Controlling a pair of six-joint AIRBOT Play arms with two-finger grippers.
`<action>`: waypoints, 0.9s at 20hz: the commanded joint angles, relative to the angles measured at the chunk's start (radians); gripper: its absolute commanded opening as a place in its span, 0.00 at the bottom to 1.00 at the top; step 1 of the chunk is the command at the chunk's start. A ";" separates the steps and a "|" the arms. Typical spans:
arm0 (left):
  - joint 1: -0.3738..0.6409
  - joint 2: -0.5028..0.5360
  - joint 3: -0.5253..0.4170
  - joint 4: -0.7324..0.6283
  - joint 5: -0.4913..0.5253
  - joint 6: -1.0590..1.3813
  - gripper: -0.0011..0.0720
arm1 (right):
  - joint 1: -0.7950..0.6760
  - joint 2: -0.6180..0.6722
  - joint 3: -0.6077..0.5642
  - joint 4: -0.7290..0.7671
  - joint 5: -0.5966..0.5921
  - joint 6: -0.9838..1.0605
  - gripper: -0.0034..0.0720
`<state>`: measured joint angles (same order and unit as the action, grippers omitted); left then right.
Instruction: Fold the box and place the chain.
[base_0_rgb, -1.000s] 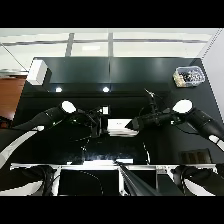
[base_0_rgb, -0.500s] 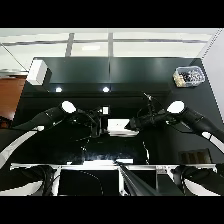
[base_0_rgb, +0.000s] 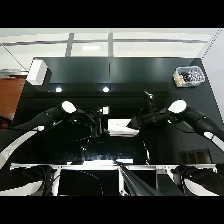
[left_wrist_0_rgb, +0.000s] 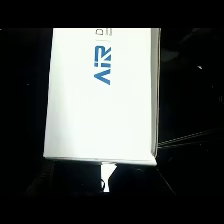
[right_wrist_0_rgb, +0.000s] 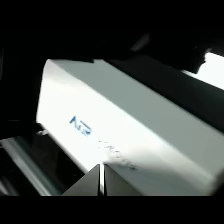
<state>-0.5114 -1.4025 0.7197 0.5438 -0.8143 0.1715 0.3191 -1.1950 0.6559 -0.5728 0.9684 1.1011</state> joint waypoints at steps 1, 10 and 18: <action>0.000 0.000 0.000 0.002 -0.002 0.003 0.68 | -0.053 0.080 0.011 0.018 0.079 -0.005 0.10; 0.000 0.000 0.000 0.002 -0.002 0.003 0.68 | -0.086 0.118 -0.056 -0.031 0.119 0.029 0.10; 0.000 0.000 0.000 0.002 -0.002 0.003 0.68 | -0.086 0.117 -0.116 -0.031 0.014 0.032 0.10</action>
